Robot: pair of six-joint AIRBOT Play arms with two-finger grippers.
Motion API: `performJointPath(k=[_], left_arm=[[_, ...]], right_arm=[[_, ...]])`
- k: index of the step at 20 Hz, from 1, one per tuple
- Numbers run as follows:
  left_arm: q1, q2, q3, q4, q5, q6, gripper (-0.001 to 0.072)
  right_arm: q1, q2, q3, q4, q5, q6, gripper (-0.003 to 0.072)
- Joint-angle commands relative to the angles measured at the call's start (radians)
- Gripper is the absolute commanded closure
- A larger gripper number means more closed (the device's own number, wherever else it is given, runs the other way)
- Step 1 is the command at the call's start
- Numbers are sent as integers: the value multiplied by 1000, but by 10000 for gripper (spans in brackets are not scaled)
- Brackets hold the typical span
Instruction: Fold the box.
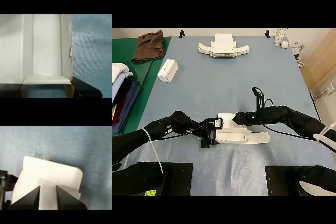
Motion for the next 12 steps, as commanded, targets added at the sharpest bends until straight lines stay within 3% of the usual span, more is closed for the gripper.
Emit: performJointPath(k=[1,8,12], left_arm=[[0,1,1,1,0,1,282],[0,1,1,1,0,1,282],[0,1,1,1,0,1,282]], right_arm=[[1,-79,5,0,-31,1,380],[0,-69,27,-4,-36,-19,380],[0,13,62,-28,-77,-58,379]])
